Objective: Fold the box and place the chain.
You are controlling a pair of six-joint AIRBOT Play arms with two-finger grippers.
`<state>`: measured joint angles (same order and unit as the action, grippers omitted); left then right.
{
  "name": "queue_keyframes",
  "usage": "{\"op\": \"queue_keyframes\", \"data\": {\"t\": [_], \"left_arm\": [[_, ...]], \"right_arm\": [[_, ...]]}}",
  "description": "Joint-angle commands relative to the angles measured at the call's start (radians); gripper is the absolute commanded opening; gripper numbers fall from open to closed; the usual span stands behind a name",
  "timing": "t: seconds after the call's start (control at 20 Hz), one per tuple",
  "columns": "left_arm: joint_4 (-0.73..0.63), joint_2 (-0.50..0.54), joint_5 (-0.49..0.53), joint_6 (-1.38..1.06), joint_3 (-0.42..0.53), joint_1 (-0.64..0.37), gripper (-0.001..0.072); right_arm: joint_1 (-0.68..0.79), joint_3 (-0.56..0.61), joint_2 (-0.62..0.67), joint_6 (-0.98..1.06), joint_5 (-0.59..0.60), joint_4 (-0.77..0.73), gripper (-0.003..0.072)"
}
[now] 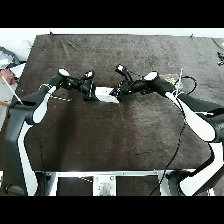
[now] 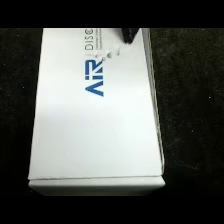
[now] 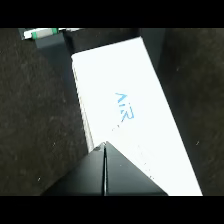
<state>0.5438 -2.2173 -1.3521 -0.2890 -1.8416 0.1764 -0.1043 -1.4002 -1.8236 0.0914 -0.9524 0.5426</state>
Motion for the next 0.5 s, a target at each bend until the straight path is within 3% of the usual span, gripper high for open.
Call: {"op": "queue_keyframes", "data": {"t": [0.0,0.45], "left_arm": [[-0.002,0.000,-0.001,0.001,-0.001,-0.001,0.0274],[-0.002,0.000,-0.001,0.001,-0.001,-0.001,0.0274]], "right_arm": [[0.000,0.001,-0.006,0.087,-0.011,0.102,-0.0018],[0.000,-0.005,-0.013,0.109,0.035,0.110,-0.0018]]}}
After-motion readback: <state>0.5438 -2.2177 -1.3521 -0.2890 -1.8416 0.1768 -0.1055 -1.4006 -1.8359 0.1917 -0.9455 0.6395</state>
